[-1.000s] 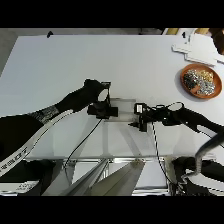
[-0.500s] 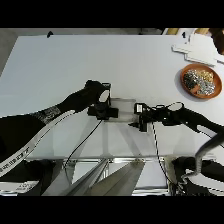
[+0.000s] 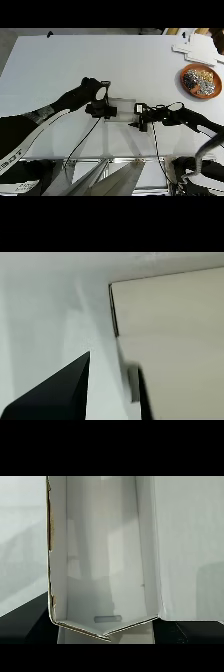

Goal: Fold the box and place the chain.

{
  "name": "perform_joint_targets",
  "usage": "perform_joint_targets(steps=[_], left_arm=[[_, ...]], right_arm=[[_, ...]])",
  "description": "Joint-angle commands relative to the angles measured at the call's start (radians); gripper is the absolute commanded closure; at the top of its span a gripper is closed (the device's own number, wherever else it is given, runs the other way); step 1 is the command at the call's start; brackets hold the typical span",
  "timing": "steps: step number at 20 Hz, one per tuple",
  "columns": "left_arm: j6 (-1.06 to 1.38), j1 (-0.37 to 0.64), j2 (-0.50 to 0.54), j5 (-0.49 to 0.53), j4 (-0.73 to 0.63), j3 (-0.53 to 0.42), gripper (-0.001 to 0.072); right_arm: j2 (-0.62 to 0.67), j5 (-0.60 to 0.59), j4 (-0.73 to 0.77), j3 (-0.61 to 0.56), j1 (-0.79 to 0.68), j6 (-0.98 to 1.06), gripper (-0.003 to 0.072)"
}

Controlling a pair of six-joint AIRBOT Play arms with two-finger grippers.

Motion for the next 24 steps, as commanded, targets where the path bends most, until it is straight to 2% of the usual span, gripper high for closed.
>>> perform_joint_targets(steps=[1,4,5,7,8,10,12,14,16,19,20,24], left_arm=[[0.143,0.038,0.085,-0.027,-0.007,0.001,0.0379],[0.344,0.094,0.188,-0.11,-0.006,0.0,0.0366],[0.431,0.115,0.219,-0.141,-0.006,0.0,0.0324],[0.635,0.159,0.275,-0.149,-0.021,-0.012,0.0111],[0.775,0.187,0.298,-0.123,-0.051,-0.027,0.0072],[1.157,0.253,0.336,-0.019,-0.171,-0.102,0.0073],[1.658,0.314,0.359,0.081,-0.316,-0.215,0.0077],[2.123,0.36,0.346,0.182,-0.475,-0.337,0.0077],[2.446,0.393,0.302,0.28,-0.627,-0.43,0.0079],[2.57,0.414,0.214,0.35,-0.74,-0.461,0.0064],[2.571,0.415,0.191,0.358,-0.772,-0.461,0.0009],[2.612,0.411,0.134,0.351,-0.834,-0.461,0.0012]], right_arm=[[0.0,0.001,0.0,0.0,0.0,0.0,0.0389],[0.0,0.0,0.0,0.0,0.0,0.0,0.0389],[0.0,0.001,0.0,0.0,0.0,0.0,0.0389],[0.0,0.001,0.0,0.0,0.0,0.0,0.0389],[0.0,0.001,0.0,0.0,0.0,0.0,0.0389],[0.0,0.001,0.0,0.0,0.0,0.0,0.0389],[0.0,0.001,0.0,0.0,0.0,0.0,0.0389],[0.0,0.0,0.0,0.0,0.0,0.0,0.0389],[0.0,0.0,0.0,0.0,0.0,0.0,0.0389],[0.0,0.0,0.0,0.0,0.0,0.0,0.0389],[0.0,0.0,0.0,0.0,0.0,0.0,0.0389],[0.0,0.0,0.0,0.0,0.0,0.0,0.0389]])
